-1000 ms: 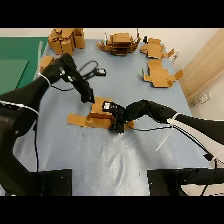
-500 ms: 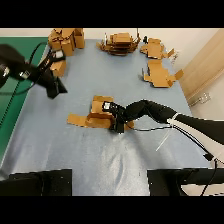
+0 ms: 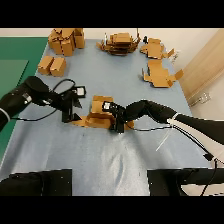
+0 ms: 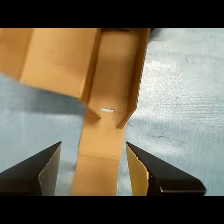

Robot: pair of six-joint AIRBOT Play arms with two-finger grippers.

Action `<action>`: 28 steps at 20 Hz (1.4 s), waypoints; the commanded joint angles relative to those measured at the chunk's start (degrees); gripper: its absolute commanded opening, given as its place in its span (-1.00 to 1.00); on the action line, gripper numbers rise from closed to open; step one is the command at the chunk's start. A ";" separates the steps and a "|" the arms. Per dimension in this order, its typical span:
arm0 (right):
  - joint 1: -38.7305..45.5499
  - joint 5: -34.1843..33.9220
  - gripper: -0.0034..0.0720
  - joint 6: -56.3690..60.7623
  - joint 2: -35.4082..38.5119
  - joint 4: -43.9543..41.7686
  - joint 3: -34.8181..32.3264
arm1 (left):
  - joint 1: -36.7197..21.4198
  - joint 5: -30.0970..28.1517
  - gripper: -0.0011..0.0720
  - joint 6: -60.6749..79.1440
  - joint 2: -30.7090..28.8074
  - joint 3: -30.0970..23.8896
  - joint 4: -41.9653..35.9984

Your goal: Fold the box.

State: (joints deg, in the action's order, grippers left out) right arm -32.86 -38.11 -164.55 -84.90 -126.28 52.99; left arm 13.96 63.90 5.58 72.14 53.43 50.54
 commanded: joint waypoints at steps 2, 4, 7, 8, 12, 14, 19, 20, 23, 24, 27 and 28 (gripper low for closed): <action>0.00 0.04 -0.33 0.00 -0.02 0.00 -0.02 | 3.91 -3.30 0.57 1.05 4.74 -0.98 2.67; 0.00 0.02 -0.33 0.00 -0.02 0.00 -0.04 | 3.91 -3.30 0.57 1.07 5.16 -0.98 2.64; 0.02 0.07 -0.33 0.00 -0.04 0.00 -0.02 | 3.91 -4.04 0.19 1.09 5.16 -0.98 2.64; 0.00 0.07 -0.33 0.00 -0.02 0.00 -0.02 | 3.91 -4.63 -0.20 1.07 5.16 -0.98 2.62; 0.02 0.09 -0.34 0.00 -0.04 0.00 -0.04 | 4.09 -4.50 -0.21 1.07 5.16 -0.98 1.97; 0.02 0.09 -0.33 -0.02 -0.04 0.00 -0.02 | 4.55 -4.04 -0.21 1.05 5.22 -1.01 1.92; 0.02 0.09 -0.33 0.00 -0.04 0.02 -0.02 | 4.98 -3.56 -0.13 1.05 5.25 -1.01 2.84; 0.02 0.09 -0.33 0.00 -0.04 0.02 -0.02 | 4.98 -3.85 -0.13 1.05 5.25 -1.01 2.62; 0.02 0.07 -0.33 0.00 -0.04 0.02 -0.02 | 4.90 -5.38 -0.13 0.39 5.25 -1.01 5.99; 0.02 0.02 -0.33 0.00 -0.04 0.02 -0.04 | 4.85 -6.45 -0.13 -1.38 5.25 -1.01 8.00; 0.02 0.07 -0.33 0.00 -0.04 0.02 -0.02 | 4.87 -6.16 -0.13 -2.36 5.25 -0.98 9.29; 0.02 0.04 -0.33 0.00 -0.04 0.02 -0.04 | 4.87 -5.95 -0.13 -2.36 5.22 -0.98 9.18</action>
